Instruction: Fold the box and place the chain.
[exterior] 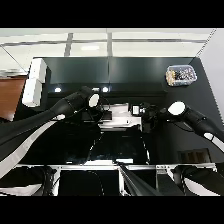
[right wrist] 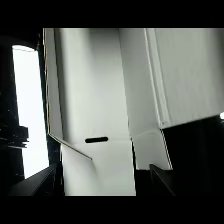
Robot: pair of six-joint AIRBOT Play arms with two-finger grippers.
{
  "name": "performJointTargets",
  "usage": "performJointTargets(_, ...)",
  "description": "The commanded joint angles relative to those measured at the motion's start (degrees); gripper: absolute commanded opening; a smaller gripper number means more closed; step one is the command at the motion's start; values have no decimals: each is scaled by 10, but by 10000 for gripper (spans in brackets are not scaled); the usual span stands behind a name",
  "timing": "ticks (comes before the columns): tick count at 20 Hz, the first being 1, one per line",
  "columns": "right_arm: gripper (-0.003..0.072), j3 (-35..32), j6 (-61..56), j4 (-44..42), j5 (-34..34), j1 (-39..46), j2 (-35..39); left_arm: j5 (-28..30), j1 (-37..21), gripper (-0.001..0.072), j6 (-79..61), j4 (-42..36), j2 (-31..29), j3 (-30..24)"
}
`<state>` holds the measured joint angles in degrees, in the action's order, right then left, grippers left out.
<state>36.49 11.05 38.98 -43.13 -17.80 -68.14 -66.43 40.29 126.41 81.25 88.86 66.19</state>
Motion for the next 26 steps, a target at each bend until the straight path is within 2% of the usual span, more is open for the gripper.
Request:
performJointTargets(1,667,0,-23,21,-26,31,5,0,0,28,-2,3,0,0)
performJointTargets(4,667,0,-24,12,-49,36,4,0,0,28,-2,3,0,0)
performJointTargets(7,667,0,-1,-28,-49,6,-9,-1,0,28,-2,3,0,0)
performJointTargets(8,588,0,20,-41,-47,-6,-16,-1,0,28,-2,3,0,0)
performJointTargets(9,574,0,37,-51,-43,-16,-23,-1,0,28,-2,3,0,0)
performJointTargets(10,485,0,46,-53,-38,-24,-27,-1,0,28,-2,3,0,0)
performJointTargets(13,478,0,52,-61,-26,-30,-33,-1,0,28,-2,3,0,0)
performJointTargets(14,332,0,51,-62,-27,-30,-33,0,0,28,-2,3,0,0)
performJointTargets(15,242,0,51,-64,-28,-30,-33,0,0,28,-2,3,0,0)
performJointTargets(26,243,0,51,-72,-12,-30,-33,-1,0,28,-3,3,0,0)
